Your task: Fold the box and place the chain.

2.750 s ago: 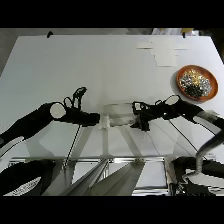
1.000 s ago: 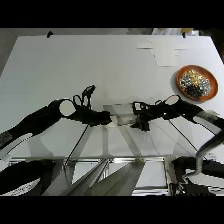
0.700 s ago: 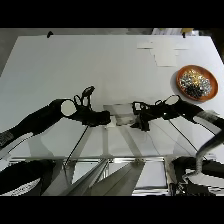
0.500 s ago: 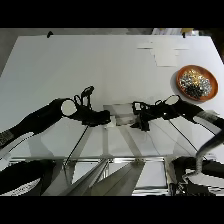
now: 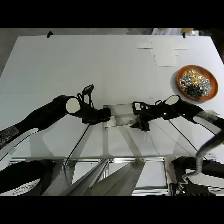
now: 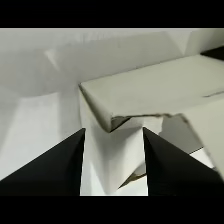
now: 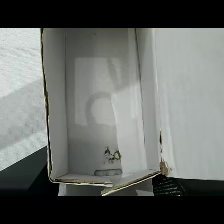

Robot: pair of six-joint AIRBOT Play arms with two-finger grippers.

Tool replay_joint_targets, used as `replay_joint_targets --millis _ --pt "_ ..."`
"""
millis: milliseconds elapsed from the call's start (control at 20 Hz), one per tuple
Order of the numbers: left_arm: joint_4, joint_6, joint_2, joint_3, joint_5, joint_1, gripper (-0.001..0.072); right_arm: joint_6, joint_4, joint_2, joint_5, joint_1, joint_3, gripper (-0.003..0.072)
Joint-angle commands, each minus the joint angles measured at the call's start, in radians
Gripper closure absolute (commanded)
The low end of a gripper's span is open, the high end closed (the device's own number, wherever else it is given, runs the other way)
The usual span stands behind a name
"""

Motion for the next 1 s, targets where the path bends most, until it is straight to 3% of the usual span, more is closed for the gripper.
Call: replay_joint_targets --millis 0,350,650,800,950 --pt "0.049 -0.072 -0.008 0.017 -0.003 -0.001 0.0342 0.000 0.000 0.001 0.000 0.000 0.000 0.0366" --pt "0.079 -0.072 -0.012 0.042 -0.090 -0.035 0.0342 0.000 0.000 0.001 0.000 0.000 0.000 0.0366" --pt "0.268 -0.245 -0.137 0.246 -0.387 -0.060 0.0341 0.000 0.000 0.001 0.000 0.000 0.000 0.0366" --pt "0.296 -0.362 -0.184 0.309 -0.370 -0.087 0.0341 0.000 0.000 0.001 0.000 0.000 0.000 0.0366" --pt "0.329 -0.432 -0.214 0.311 -0.365 -0.122 0.0342 0.000 0.000 0.001 0.000 0.000 0.000 0.0366"
